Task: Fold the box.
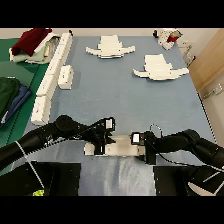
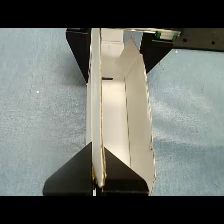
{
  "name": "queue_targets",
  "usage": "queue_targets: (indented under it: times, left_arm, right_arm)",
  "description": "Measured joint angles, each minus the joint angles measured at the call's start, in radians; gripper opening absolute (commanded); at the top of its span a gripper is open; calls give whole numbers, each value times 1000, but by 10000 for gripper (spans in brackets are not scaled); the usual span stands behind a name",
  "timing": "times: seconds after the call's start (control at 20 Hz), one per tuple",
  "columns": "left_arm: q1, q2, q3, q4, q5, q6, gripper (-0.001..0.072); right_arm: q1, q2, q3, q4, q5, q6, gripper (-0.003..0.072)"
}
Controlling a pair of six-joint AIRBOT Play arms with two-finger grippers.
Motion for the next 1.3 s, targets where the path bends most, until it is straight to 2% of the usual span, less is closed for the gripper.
queue_targets:
  times: [0.05, 0.1, 1.3]
  left_arm:
    - [0, 0, 0, 0, 0, 0, 14]
    - [0, 0, 0, 0, -1, 0, 14]
    - [0, 0, 0, 0, 0, 0, 14]
  right_arm:
    - [0, 0, -2, 0, 5, 0, 459]
    - [0, 0, -2, 2, 6, 0, 445]
    - [1, 0, -4, -37, 29, 1, 447]
